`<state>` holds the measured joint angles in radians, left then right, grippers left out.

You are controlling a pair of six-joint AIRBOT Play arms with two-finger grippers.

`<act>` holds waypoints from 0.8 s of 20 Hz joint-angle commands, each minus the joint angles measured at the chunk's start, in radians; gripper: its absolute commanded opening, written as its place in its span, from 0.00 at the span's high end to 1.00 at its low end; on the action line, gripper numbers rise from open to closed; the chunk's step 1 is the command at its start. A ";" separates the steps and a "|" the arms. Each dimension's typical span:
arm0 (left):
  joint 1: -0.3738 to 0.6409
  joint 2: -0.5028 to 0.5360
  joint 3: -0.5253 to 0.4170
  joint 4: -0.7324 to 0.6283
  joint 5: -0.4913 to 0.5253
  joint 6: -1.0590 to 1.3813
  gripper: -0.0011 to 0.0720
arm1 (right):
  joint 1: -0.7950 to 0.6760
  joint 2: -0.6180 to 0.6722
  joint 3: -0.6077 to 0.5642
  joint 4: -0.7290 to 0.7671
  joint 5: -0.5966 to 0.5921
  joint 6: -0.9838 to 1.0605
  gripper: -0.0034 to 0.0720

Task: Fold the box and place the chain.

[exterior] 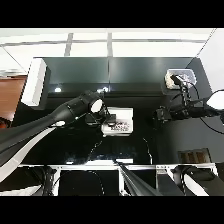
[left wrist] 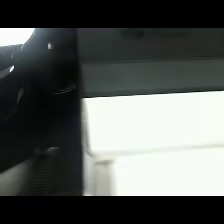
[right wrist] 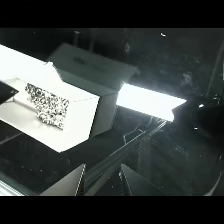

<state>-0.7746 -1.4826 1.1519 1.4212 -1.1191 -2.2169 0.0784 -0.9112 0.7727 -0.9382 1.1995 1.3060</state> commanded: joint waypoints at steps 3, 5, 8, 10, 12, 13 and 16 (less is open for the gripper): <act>-0.003 0.164 0.022 0.100 -0.093 0.161 0.06 | -0.002 0.002 0.000 -0.007 -0.007 -0.001 0.60; 0.006 0.279 -0.047 0.243 -0.122 0.177 0.06 | -0.002 0.002 0.000 -0.026 -0.013 -0.001 0.60; 0.185 0.439 -0.212 0.282 -0.139 0.195 0.06 | -0.002 0.002 -0.002 -0.054 -0.032 0.000 0.60; 0.406 0.508 -0.315 0.087 -0.053 0.341 0.06 | -0.002 0.002 -0.002 -0.060 -0.061 0.000 0.60; 0.603 0.504 -0.411 -0.403 -0.015 0.823 0.06 | -0.002 0.002 -0.002 -0.060 -0.089 0.000 0.60; 0.664 0.486 -0.455 -0.646 -0.066 1.135 0.05 | -0.002 0.002 -0.002 -0.060 -0.099 0.000 0.60; 0.681 0.416 -0.534 -0.859 -0.166 1.724 0.02 | -0.002 0.002 -0.002 -0.060 -0.113 0.000 0.60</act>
